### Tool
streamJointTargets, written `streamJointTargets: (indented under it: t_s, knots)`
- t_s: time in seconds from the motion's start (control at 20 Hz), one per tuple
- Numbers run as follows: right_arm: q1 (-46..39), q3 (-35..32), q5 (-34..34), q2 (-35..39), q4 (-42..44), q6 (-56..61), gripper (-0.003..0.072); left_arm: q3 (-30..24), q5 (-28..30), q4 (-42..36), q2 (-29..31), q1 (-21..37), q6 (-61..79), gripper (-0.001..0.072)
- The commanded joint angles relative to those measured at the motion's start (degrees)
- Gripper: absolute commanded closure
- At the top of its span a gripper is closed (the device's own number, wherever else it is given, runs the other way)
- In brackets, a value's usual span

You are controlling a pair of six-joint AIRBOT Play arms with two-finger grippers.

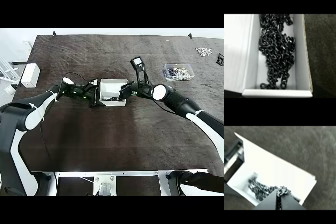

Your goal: Fold the box and place the chain.

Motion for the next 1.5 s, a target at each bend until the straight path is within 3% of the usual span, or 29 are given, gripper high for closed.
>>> streamJointTargets:
  t_s: [0.0,0.05,0.15,0.25,0.4,0.55,0.6,0.65,0.8,0.9,1.1,1.2,1.3,1.45]
  knots:
    - [-0.1,-0.7,-0.7,-2.4,0.5,0.0,0.0674,0.0,0.0,0.0,0.0,0.0,0.0,0.0344]
    - [-0.1,-0.6,-0.6,-2.4,0.5,0.0,0.0669,0.0,0.0,0.0,0.0,0.0,0.0,0.0344]
    - [-0.2,0.0,-0.6,-2.4,0.4,-0.7,0.039,0.0,0.0,0.0,0.0,0.0,0.0,0.0344]
    - [-0.2,1.3,-0.6,-2.3,0.4,-2.1,0.0389,0.0,0.0,0.0,0.0,0.0,0.0,0.0344]
    - [-0.2,4.3,1.7,-1.0,-0.7,-2.4,0.0251,0.0,0.0,0.0,0.0,0.0,0.0,0.0344]
    - [-0.2,7.8,5.0,3.1,-6.7,-8.7,0.0276,0.0,0.0,0.0,0.0,0.0,0.0,0.0344]
    - [-0.4,9.1,5.0,4.5,-9.4,-10.9,0.0394,0.0,0.0,0.0,0.0,0.0,0.0,0.0344]
    - [-1.3,10.7,5.1,5.0,-10.7,-11.1,0.0423,0.0,0.0,0.0,0.0,0.0,0.0,0.0344]
    - [-6.8,16.4,10.5,4.1,-10.1,-13.7,0.0423,0.0,0.0,0.0,0.0,0.0,0.0,0.0344]
    - [-10.8,19.8,15.9,1.7,-4.4,-21.0,0.0423,0.0,0.0,0.0,0.0,0.0,0.0,0.0344]
    - [-18.5,24.8,32.4,-6.3,20.0,-46.4,0.0428,0.0,0.0,0.0,0.0,0.0,0.0,0.0344]
    - [-22.1,26.7,36.8,-11.1,30.1,-50.9,0.0433,0.0,0.0,0.0,0.0,0.0,0.0,0.0344]
    - [-24.1,28.6,39.1,-16.0,35.1,-51.9,0.0434,0.0,0.0,0.0,0.0,0.0,0.0,0.0344]
    - [-23.2,32.2,43.3,-21.6,35.3,-52.0,0.0434,0.0,0.0,0.0,0.0,0.0,0.0,0.0344]
